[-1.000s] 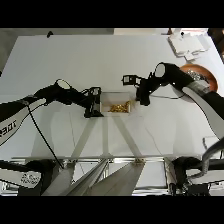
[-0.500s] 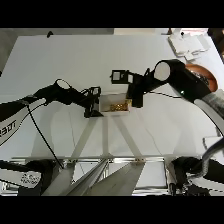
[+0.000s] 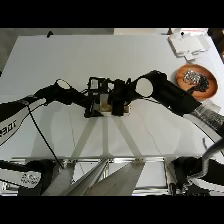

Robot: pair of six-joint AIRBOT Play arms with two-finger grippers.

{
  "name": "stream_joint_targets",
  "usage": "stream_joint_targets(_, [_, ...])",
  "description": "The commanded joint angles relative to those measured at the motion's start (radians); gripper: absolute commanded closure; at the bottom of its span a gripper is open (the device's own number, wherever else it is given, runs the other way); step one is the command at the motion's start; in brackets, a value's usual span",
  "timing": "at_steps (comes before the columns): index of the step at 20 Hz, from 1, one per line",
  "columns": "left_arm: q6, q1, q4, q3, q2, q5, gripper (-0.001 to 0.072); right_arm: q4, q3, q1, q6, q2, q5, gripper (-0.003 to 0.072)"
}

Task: Fold the box and place the chain.

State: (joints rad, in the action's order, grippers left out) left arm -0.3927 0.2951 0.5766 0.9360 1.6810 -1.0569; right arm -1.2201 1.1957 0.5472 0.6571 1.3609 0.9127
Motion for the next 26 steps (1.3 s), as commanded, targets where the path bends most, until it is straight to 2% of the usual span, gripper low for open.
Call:
stream_joint_targets(1, [0.0, 0.0, 0.0, 0.0, 0.0, -0.002, 0.0695, -0.145, 0.0, 0.013, 0.176, 0.016, -0.013, 0.0678])
stream_joint_targets(3, [0.0, 0.0, 0.0, 0.0, 0.0, -0.002, 0.0695, -0.225, 0.0, 0.011, 0.238, 0.018, -0.008, 0.0678])
stream_joint_targets(6, [0.0, 0.0, 0.0, 0.0, 0.0, -0.002, 0.0695, -0.231, 0.0, -0.007, 0.266, 0.018, 0.002, 0.0667])
stream_joint_targets(8, [0.0, 0.0, 0.0, 0.0, 0.0, -0.002, 0.0695, -0.225, 0.0, -0.019, 0.289, 0.018, 0.026, 0.0413])
stream_joint_targets(9, [0.0, 0.0, 0.0, 0.0, 0.0, -0.002, 0.0695, -0.21, 0.0, -0.028, 0.289, 0.015, 0.046, 0.039])
stream_joint_targets(16, [0.0, 0.0, 0.0, 0.0, 0.0, -0.002, 0.0695, -0.138, 0.0, -0.182, 0.24, -0.08, 0.21, 0.0391])
stream_joint_targets(19, [0.0, 0.0, 0.0, 0.0, 0.0, -0.002, 0.0695, 0.126, 0.0, -0.34, 0.03, -0.13, 0.277, 0.0391])
stream_joint_targets(21, [0.0, 0.0, 0.0, 0.0, 0.0, -0.002, 0.0695, 0.249, -0.001, -0.436, -0.102, -0.134, 0.324, 0.0392])
stream_joint_targets(26, [0.0, 0.0, 0.0, 0.0, 0.0, -0.002, 0.0695, 0.286, -0.095, -0.583, -0.374, -0.068, 0.303, 0.0392])
